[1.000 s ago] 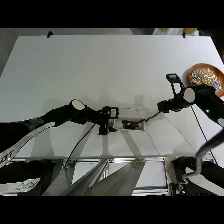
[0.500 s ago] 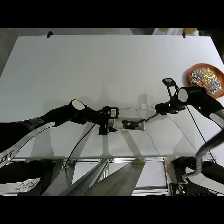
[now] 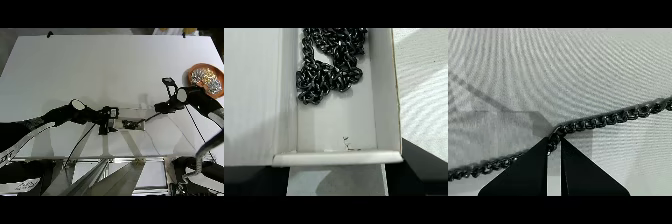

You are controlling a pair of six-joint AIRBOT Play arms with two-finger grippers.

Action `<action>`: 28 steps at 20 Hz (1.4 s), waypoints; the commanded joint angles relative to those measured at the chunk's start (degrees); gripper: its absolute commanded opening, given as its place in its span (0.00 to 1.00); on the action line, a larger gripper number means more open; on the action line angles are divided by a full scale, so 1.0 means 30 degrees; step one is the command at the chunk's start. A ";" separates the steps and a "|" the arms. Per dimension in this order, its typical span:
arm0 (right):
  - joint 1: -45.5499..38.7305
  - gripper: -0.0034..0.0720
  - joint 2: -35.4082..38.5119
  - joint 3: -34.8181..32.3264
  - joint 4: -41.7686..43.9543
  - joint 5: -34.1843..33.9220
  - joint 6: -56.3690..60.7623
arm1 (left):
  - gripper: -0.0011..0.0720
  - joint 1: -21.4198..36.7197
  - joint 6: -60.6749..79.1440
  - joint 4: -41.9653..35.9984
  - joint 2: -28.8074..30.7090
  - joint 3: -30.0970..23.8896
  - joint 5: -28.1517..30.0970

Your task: Fold the box and place the chain.

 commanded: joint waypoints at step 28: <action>1.0856 0.07 0.7249 -0.0007 0.7679 -0.1676 -0.0495 | 0.30 0.0000 0.0000 0.0007 0.0000 0.0007 0.0007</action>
